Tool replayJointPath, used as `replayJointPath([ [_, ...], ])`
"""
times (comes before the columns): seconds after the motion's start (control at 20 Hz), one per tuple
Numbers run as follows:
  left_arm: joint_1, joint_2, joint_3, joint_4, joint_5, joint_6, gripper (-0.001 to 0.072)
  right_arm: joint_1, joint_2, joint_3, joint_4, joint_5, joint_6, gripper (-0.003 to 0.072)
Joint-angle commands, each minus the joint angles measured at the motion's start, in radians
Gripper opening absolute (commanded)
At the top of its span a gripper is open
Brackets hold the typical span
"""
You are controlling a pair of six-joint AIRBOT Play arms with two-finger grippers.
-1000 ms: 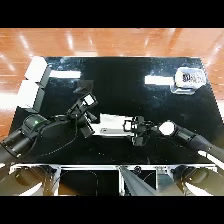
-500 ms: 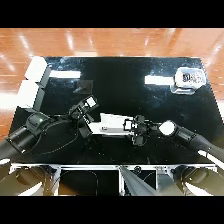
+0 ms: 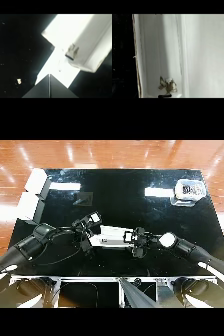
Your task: Fold the box and place the chain.
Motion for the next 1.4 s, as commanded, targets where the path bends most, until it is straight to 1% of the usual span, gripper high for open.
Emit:
replayJointPath([
  [0.0, 0.023, -0.047, 0.001, -0.017, -0.021, 0.099, 0.0022, 0.001, -0.001, -0.001, 0.0, 0.0, 0.0, 0.0499],
  [0.1, 0.053, -0.063, 0.001, -0.094, -0.053, 0.188, 0.0021, 0.001, -0.001, -0.001, 0.0, 0.0, 0.0, 0.05],
  [0.2, 0.119, -0.06, 0.002, -0.2, -0.031, 0.314, 0.0021, 0.001, -0.001, -0.001, 0.0, 0.0, 0.0, 0.0499],
  [0.25, 0.184, -0.059, 0.002, -0.291, 0.01, 0.388, 0.002, 0.001, -0.001, -0.001, 0.0, 0.0, 0.0, 0.0499],
  [0.3, 0.26, -0.06, 0.001, -0.414, 0.072, 0.498, 0.002, 0.001, -0.001, -0.001, 0.0, 0.0, 0.0, 0.0499],
  [0.4, 0.431, -0.061, 0.001, -0.669, 0.246, 0.726, 0.002, 0.001, -0.001, -0.001, 0.0, 0.0, 0.0, 0.0499],
  [0.45, 0.489, -0.061, 0.001, -0.73, 0.295, 0.739, 0.0019, 0.001, -0.001, -0.001, 0.0, 0.0, 0.0, 0.0499],
  [0.5, 0.503, -0.061, 0.001, -0.728, 0.302, 0.739, 0.002, 0.001, -0.001, -0.001, 0.0, 0.0, 0.0, 0.0499],
  [0.6, 0.46, -0.071, -0.006, -0.696, 0.262, 0.739, 0.0021, 0.001, -0.003, -0.001, 0.0, 0.0, 0.0, 0.0499],
  [0.75, 0.336, -0.132, -0.013, -0.683, 0.186, 0.739, 0.002, 0.001, -0.003, -0.001, 0.0, 0.0, 0.0, 0.0499],
  [0.85, 0.277, -0.154, -0.013, -0.663, 0.134, 0.739, 0.002, 0.001, -0.003, -0.001, 0.0, 0.0, 0.0, 0.0499],
  [1.05, 0.261, -0.184, -0.014, -0.582, 0.132, 0.739, 0.002, 0.001, -0.003, -0.001, 0.0, 0.001, 0.0, 0.0499],
  [1.25, 0.252, -0.204, -0.014, -0.586, 0.149, 0.739, 0.002, 0.001, -0.003, -0.001, 0.0, 0.0, 0.0, 0.0499],
  [1.35, 0.232, -0.204, -0.013, -0.586, 0.134, 0.739, 0.002, 0.001, -0.003, -0.001, 0.0, 0.0, 0.0, 0.0499],
])
